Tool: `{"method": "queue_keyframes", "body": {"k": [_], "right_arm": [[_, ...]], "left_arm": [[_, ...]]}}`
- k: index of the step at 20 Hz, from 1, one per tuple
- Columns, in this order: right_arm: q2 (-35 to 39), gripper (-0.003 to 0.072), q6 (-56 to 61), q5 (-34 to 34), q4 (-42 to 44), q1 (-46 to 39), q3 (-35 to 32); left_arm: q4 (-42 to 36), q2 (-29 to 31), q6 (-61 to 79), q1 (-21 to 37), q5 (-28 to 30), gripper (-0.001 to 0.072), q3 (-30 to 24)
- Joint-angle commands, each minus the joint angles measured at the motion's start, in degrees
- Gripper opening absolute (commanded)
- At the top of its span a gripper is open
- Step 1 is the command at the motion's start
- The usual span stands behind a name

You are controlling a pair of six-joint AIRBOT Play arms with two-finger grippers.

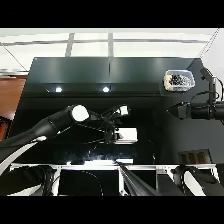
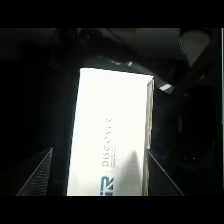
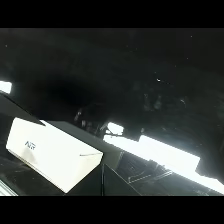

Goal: Fold the box and place the chain.

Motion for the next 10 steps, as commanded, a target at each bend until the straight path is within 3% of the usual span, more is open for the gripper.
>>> {"method": "queue_keyframes", "body": {"k": [1,10], "right_arm": [[0.0,0.0015,-0.3,-0.2,-0.3,0.0,0.0],[0.0,0.0015,-0.6,-1.0,-0.6,0.0,0.0]], "left_arm": [[-0.2,-3.1,-0.2,-0.7,-1.6,0.0709,1.8],[2.1,-3.4,-0.2,-0.9,-4.2,0.0710,1.7]]}}
